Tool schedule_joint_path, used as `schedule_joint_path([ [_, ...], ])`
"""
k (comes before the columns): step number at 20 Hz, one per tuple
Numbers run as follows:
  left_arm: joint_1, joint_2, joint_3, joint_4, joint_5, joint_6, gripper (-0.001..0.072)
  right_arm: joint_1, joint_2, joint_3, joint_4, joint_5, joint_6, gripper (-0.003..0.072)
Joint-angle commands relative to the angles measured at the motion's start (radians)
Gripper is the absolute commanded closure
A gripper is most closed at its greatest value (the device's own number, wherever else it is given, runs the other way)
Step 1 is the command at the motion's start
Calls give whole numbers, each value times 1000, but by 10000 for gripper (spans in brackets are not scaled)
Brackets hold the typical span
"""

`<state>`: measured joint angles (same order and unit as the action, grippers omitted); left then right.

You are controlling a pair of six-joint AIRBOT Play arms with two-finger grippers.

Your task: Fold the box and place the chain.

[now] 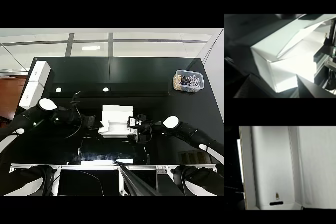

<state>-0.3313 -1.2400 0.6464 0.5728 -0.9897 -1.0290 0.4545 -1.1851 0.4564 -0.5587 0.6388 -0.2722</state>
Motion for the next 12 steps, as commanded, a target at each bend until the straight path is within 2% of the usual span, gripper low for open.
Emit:
schedule_joint_path([
  [1, -84, 2, 1, 53, 105, -103, 63, 1, -1, 0, 0, 0, 0, 255],
  [8, -195, 2, 2, 132, 221, -247, 64, 0, -1, 0, 0, 0, 0, 255],
  [12, -267, 2, 42, 338, 230, -453, 64, 1, -1, 0, 0, 0, 0, 255],
])
